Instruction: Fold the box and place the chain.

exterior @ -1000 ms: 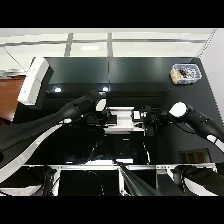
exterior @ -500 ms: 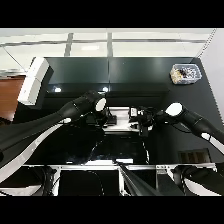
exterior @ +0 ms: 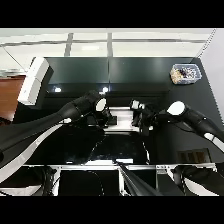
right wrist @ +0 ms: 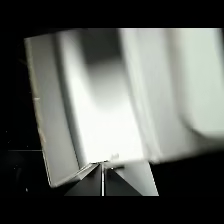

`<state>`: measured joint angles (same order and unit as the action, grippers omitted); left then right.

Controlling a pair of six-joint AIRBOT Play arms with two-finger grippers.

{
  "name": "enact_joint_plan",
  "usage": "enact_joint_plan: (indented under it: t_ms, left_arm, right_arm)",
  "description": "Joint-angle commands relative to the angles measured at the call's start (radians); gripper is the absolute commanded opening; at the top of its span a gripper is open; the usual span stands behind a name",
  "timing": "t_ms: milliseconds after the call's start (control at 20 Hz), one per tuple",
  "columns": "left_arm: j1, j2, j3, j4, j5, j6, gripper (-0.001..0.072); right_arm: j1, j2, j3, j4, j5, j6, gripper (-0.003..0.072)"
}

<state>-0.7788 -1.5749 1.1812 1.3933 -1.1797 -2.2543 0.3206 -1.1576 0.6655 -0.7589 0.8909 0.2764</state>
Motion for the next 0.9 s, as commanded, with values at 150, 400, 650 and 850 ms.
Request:
enact_joint_plan:
  t_ms: [150, 400, 650, 850]
  left_arm:
    - [0.001, 0.0, 0.0, 0.001, -0.011, 0.002, 0.0032]
    - [0.001, 0.0, 0.0, 0.001, -0.01, 0.002, 0.0032]
    - [0.001, 0.0, 0.0, 0.0, -0.01, 0.002, 0.0032]
    - [0.001, 0.0, 0.0, 0.0, -0.01, 0.002, 0.0032]
  right_arm:
    - [-0.344, 0.111, 0.098, -0.574, 0.247, 1.112, 0.0019]
    - [-0.598, 0.095, -0.108, -0.11, 0.222, 1.046, 0.002]
    - [-0.467, -0.038, -0.178, 0.119, 0.205, 0.876, 0.0019]
    - [-0.348, -0.146, -0.178, 0.296, 0.159, 0.705, 0.0019]
